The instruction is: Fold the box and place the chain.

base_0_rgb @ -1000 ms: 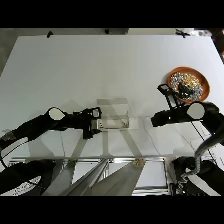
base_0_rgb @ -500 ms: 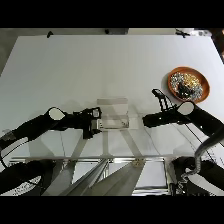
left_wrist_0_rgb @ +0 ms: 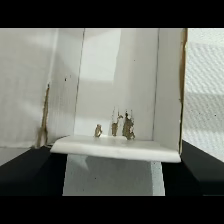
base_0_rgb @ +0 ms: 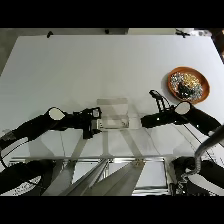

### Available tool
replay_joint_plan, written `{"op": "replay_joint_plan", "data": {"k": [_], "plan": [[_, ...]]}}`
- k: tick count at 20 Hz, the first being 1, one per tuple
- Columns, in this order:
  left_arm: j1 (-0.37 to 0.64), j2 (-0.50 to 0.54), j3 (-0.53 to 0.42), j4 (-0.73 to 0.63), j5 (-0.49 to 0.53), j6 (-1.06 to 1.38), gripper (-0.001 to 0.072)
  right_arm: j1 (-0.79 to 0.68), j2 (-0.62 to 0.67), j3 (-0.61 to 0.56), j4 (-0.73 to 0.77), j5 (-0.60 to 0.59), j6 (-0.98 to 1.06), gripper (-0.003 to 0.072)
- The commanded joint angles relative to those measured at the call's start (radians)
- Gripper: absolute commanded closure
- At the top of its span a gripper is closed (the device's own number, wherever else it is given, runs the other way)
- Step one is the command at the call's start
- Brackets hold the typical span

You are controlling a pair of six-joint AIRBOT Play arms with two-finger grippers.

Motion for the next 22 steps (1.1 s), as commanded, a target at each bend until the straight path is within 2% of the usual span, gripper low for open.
{"op": "replay_joint_plan", "data": {"k": [1,6,7,10,17,18,19,20,22], "plan": [[0.000,0.001,0.000,0.000,0.000,0.000,0.0440,0.041,-0.041,0.000,0.004,-0.024,-0.005,0.0680],[0.000,0.001,0.000,0.000,0.000,0.000,0.0440,0.047,-0.040,0.002,0.149,-0.024,-0.106,0.0678],[0.000,0.001,0.000,0.000,0.000,0.000,0.0440,0.047,-0.037,0.006,0.153,-0.029,-0.107,0.0676],[0.000,0.001,0.000,0.000,0.000,0.000,0.0440,0.047,-0.035,0.034,0.153,-0.009,-0.106,0.0585],[0.000,0.001,0.000,0.000,0.000,0.000,0.0440,0.048,0.041,0.042,0.137,0.045,-0.106,0.0566],[0.000,0.001,0.000,0.000,0.000,0.000,0.0440,0.048,0.042,0.043,0.137,0.069,-0.106,0.0541],[0.000,0.001,0.000,0.000,0.000,0.000,0.0440,0.048,0.042,0.043,0.138,0.083,-0.102,0.0471],[0.000,0.001,0.000,0.000,0.000,0.000,0.0440,0.048,0.042,0.043,0.138,0.088,-0.101,0.0439],[0.000,0.001,0.000,0.000,0.000,0.000,0.0440,0.048,0.042,0.046,0.138,0.092,-0.093,0.0438]]}}
